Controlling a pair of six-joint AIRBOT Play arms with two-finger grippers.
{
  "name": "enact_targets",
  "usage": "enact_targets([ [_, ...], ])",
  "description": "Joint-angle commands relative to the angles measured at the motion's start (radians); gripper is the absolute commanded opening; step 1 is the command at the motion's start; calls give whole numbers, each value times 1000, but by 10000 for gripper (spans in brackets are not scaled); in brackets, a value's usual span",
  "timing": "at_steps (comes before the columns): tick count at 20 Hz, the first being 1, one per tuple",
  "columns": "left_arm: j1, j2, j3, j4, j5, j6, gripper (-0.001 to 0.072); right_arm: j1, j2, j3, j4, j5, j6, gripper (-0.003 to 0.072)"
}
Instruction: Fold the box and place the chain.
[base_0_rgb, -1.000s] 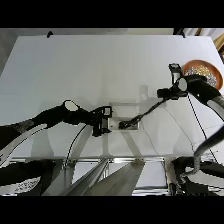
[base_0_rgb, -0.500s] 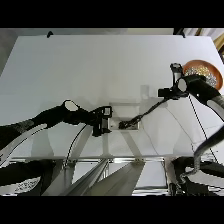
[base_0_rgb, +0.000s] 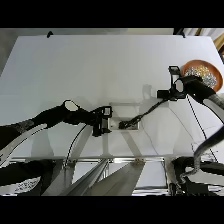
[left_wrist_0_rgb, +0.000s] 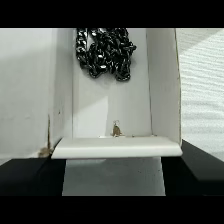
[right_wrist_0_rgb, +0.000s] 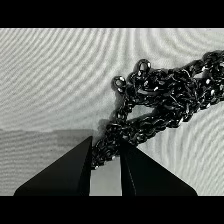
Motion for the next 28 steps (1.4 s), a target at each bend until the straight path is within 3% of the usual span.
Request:
enact_targets([
  [1,1,1,0,0,0,0,254,0,-6,0,-2,-19,0,172],
  [3,1,1,0,0,0,0,254,0,-10,0,-7,-19,0,145],
  [5,1,1,0,0,0,0,254,0,-11,0,-6,-14,0,17],
  [12,1,1,0,0,0,0,254,1,30,0,2,21,-51,16],
  [17,1,1,0,0,0,0,254,1,208,0,13,125,-117,16],
  [21,1,1,0,0,0,0,254,10,363,0,162,265,-250,16],
  [28,1,1,0,0,0,0,254,283,613,0,187,290,-256,16],
])
